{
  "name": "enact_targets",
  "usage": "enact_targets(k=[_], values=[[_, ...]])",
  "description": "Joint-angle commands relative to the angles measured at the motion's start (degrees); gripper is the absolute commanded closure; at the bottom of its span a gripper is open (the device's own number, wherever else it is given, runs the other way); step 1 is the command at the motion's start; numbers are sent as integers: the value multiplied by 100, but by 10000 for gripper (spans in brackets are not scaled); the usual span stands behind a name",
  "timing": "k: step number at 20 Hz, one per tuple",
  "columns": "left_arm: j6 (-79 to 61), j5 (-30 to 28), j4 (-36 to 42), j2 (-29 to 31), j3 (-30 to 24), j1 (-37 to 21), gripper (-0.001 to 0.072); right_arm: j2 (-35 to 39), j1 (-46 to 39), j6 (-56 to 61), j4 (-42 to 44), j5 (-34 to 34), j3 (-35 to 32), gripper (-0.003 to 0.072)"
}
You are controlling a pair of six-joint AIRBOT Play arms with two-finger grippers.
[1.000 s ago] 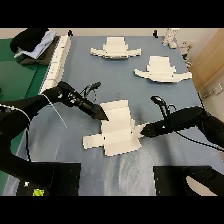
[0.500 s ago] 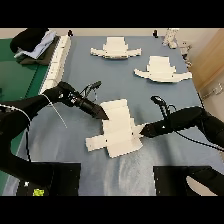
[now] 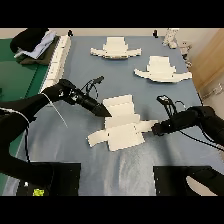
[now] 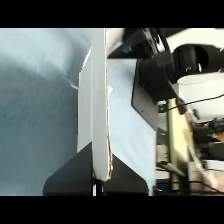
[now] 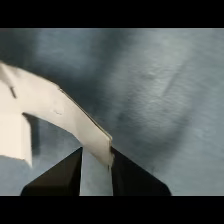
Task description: Fold the box.
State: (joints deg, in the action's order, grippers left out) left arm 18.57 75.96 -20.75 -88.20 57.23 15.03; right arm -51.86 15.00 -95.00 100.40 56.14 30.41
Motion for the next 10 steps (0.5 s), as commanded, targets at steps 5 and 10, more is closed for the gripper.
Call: enact_targets(k=[5,10], values=[[-1327,-544,-634,450,24,555,695,9,-4,2157,-1038,-59,728,384],[-1694,-584,-761,516,9,938,698,0,-4,2435,-1058,-142,951,384]])
